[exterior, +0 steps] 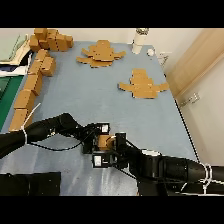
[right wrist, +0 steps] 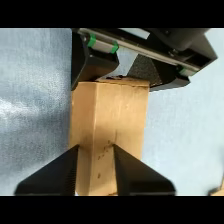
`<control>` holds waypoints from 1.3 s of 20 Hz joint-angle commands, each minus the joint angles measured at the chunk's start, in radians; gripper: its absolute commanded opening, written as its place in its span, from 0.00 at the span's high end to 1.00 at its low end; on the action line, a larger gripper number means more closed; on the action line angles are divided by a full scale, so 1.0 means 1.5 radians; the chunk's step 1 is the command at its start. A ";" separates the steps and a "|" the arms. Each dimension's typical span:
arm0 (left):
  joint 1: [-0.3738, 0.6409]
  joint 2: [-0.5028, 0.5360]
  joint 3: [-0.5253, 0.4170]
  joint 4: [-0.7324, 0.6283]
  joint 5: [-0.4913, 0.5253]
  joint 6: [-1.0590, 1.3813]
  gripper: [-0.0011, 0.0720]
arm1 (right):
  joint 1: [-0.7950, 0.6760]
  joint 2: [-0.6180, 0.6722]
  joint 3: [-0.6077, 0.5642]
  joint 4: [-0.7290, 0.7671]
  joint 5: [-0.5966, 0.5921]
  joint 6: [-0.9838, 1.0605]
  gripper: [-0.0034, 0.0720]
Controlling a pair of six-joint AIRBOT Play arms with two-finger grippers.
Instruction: Fold the box.
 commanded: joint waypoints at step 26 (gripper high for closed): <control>0.000 0.000 0.000 0.000 0.000 0.000 0.59 | 0.008 0.014 0.003 -0.007 -0.019 0.027 0.44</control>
